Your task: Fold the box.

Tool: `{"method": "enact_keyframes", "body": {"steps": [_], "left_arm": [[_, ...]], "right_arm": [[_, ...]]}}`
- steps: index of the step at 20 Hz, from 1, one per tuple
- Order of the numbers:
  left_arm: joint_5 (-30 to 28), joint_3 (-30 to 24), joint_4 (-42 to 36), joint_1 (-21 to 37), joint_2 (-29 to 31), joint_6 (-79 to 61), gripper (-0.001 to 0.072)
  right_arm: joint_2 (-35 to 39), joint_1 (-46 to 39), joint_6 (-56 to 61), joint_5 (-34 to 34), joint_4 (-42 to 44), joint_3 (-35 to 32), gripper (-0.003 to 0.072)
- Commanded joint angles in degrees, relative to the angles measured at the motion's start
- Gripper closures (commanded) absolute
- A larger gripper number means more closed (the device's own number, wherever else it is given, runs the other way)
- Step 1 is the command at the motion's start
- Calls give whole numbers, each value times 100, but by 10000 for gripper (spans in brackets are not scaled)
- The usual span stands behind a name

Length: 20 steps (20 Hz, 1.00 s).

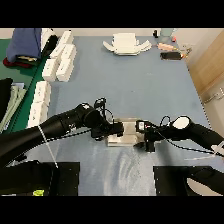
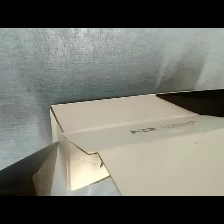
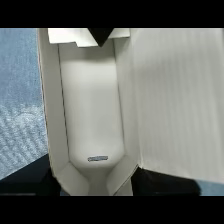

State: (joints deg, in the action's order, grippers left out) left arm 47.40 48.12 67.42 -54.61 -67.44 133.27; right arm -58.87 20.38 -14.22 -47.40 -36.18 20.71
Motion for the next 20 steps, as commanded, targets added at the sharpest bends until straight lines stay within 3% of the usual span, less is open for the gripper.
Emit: {"method": "enact_keyframes", "body": {"steps": [1,6,8,9,14,15,16,17,20], "left_arm": [[-48,35,-17,0,7,-42,6],[-13,33,17,7,4,-42,10],[50,33,118,7,4,-44,307],[79,33,120,7,4,-46,351],[83,31,205,7,4,-85,354],[87,24,234,7,0,-85,379],[85,24,304,7,-2,-85,520],[90,24,376,7,-2,-85,554],[256,26,496,7,-17,-90,552]], "right_arm": [[2,7,-17,-11,-4,4,176],[2,7,-17,-11,-4,4,176],[2,7,-17,-11,-4,4,175],[2,7,-17,-11,-4,4,175],[2,7,-17,-11,-4,4,176],[2,7,-17,-11,-4,4,175],[2,7,-17,-11,-4,4,176],[2,7,-17,-11,-4,4,176],[2,7,-17,-11,-4,4,176]]}}
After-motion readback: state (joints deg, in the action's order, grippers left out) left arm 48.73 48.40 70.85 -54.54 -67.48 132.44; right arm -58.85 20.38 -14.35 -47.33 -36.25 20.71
